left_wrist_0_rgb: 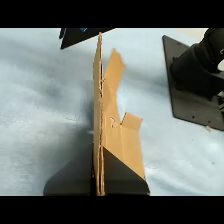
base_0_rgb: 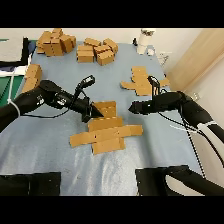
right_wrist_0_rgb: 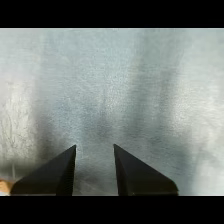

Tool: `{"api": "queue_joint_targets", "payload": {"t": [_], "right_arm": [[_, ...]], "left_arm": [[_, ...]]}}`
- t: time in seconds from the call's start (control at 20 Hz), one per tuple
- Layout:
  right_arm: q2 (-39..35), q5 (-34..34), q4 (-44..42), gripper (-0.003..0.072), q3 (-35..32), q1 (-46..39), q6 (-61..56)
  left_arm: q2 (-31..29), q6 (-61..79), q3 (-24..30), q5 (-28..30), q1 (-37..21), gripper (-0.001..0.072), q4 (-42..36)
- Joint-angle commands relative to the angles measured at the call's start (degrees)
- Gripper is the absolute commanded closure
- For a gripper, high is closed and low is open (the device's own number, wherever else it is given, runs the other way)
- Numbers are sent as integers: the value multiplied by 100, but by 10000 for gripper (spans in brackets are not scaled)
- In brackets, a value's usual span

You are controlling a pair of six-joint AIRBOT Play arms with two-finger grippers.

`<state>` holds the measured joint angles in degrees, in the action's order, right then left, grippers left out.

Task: Fold the box.

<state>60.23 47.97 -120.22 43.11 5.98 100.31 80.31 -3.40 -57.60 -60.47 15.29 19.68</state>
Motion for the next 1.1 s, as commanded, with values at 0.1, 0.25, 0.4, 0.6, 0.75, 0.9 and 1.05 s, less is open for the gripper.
{"api": "queue_joint_targets", "payload": {"t": [0.1,0.25,0.4,0.6,0.75,0.9,1.05], "right_arm": [[223,-190,-291,334,13,22,-46],[262,-286,-378,334,13,20,-46],[262,-286,-387,334,13,20,-46],[262,-284,-387,334,13,20,-44],[262,-284,-387,334,13,20,-42],[262,-264,-387,334,13,22,-39],[262,-264,-387,335,13,20,-37]], "left_arm": [[-542,719,680,979,315,700,81],[-540,988,994,1309,579,700,87],[-542,1123,1145,1613,822,700,85],[-535,1154,1228,1683,896,700,70],[-538,1154,1246,1609,896,700,68],[-535,1152,1246,1469,896,700,66],[-538,1154,1307,1416,896,699,-52]]}}
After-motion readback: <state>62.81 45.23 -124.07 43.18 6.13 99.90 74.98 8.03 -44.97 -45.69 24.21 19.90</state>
